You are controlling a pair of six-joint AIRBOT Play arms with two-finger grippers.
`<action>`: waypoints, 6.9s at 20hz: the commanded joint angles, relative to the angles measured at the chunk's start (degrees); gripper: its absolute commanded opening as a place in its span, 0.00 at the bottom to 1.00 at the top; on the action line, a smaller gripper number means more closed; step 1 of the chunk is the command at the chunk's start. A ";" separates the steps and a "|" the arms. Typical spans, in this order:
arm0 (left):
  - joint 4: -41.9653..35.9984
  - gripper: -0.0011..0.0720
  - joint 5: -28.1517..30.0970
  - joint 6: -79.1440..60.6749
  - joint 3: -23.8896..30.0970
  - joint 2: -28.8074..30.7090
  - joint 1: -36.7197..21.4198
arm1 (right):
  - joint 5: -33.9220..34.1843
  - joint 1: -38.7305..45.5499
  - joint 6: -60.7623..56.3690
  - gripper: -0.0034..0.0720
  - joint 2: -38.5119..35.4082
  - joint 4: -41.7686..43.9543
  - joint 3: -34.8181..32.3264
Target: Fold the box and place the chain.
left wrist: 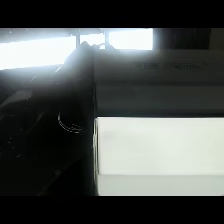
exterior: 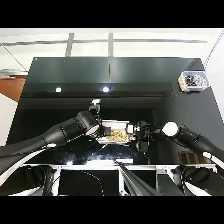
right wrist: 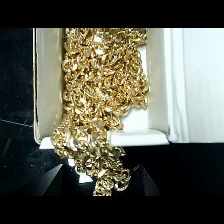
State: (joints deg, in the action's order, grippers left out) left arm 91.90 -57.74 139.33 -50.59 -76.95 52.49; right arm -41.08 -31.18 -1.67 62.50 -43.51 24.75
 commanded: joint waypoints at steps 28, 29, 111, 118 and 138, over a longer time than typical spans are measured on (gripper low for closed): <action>0.00 0.06 -0.17 0.00 0.00 -0.02 -0.02 | -14.67 0.11 -33.53 0.10 -19.71 -1.92 20.83; 0.00 0.06 -0.17 0.00 0.00 -0.02 -0.02 | -14.19 0.11 -33.51 0.10 -19.71 -1.44 21.86; -62.86 0.98 12.79 -154.22 24.61 11.23 -26.45 | -20.44 5.95 -61.57 0.92 -15.45 -23.06 18.18; -62.45 0.98 12.66 -154.11 24.17 11.34 -26.47 | -20.41 5.95 -61.59 0.92 -15.45 -22.99 18.18; -62.90 0.98 13.07 -154.20 22.10 7.76 -23.71 | -20.33 5.95 -61.57 0.92 -15.45 -22.99 18.18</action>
State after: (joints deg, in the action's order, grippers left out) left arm 29.39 -46.13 -14.28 -28.34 -68.73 27.92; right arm -61.43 -25.26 -63.24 47.09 -66.52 42.92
